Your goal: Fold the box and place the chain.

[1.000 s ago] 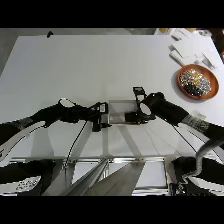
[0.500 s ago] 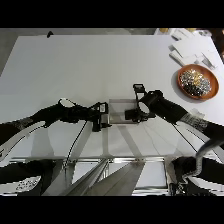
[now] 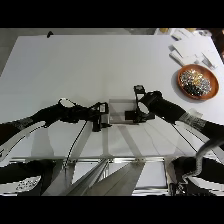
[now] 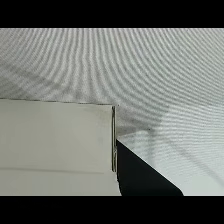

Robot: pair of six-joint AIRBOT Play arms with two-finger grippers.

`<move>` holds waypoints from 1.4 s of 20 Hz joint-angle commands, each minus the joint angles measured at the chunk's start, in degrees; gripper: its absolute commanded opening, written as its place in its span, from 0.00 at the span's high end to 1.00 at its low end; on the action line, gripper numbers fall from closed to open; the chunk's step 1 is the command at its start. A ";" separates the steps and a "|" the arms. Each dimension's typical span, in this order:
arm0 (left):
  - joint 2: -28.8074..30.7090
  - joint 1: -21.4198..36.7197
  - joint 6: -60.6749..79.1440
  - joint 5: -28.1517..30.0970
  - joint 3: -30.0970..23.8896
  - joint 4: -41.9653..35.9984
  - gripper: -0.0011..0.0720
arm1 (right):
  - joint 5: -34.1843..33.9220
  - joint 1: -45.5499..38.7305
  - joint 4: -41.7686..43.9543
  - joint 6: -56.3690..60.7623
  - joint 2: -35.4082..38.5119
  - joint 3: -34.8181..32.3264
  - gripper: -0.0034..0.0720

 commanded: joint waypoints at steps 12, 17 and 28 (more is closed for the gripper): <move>-0.04 -0.02 0.00 0.00 -0.02 0.02 0.78 | 0.35 0.00 -0.15 -6.05 1.88 -0.02 0.69; -0.04 -0.02 0.00 0.02 -0.02 0.00 0.78 | 8.90 -0.02 -2.36 -19.85 12.79 0.94 0.69; -0.04 -0.02 0.00 0.00 -0.02 0.02 0.78 | 11.91 -32.15 -3.02 -36.96 16.81 26.47 0.54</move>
